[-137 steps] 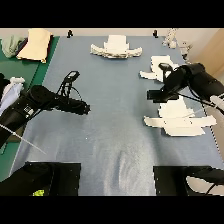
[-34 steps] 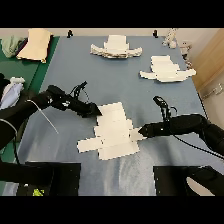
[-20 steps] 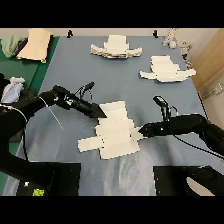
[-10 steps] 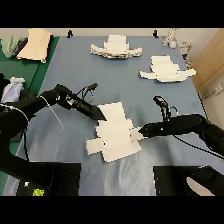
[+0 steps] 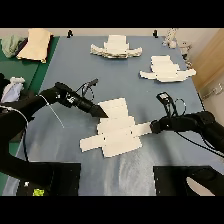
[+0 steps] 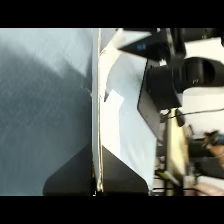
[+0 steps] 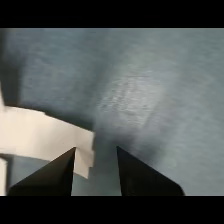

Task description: Fold the box.

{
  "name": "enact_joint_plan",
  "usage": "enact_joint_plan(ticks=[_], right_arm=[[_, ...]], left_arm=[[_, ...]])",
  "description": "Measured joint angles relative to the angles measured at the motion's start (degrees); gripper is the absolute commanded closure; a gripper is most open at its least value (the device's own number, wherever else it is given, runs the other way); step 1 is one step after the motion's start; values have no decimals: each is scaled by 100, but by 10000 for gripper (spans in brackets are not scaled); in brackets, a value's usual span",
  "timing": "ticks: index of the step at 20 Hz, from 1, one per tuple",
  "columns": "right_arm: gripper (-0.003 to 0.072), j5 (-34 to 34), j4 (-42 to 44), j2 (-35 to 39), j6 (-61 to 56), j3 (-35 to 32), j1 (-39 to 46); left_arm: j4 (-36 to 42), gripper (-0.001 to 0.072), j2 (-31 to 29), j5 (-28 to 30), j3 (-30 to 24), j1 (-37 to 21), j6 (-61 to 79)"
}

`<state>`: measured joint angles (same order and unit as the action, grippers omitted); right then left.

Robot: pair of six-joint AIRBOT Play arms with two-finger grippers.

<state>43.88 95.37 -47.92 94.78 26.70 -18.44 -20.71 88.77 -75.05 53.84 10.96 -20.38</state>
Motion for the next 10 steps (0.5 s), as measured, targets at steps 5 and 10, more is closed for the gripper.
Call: enact_joint_plan(ticks=[5,10], right_arm=[[255,-33,-1801,-28,-2212,411,170],[255,-68,-2262,-28,-3102,732,236]], left_arm=[[-92,702,-743,697,-203,490,1434],[-157,701,-1930,1860,-922,1185,2367]])
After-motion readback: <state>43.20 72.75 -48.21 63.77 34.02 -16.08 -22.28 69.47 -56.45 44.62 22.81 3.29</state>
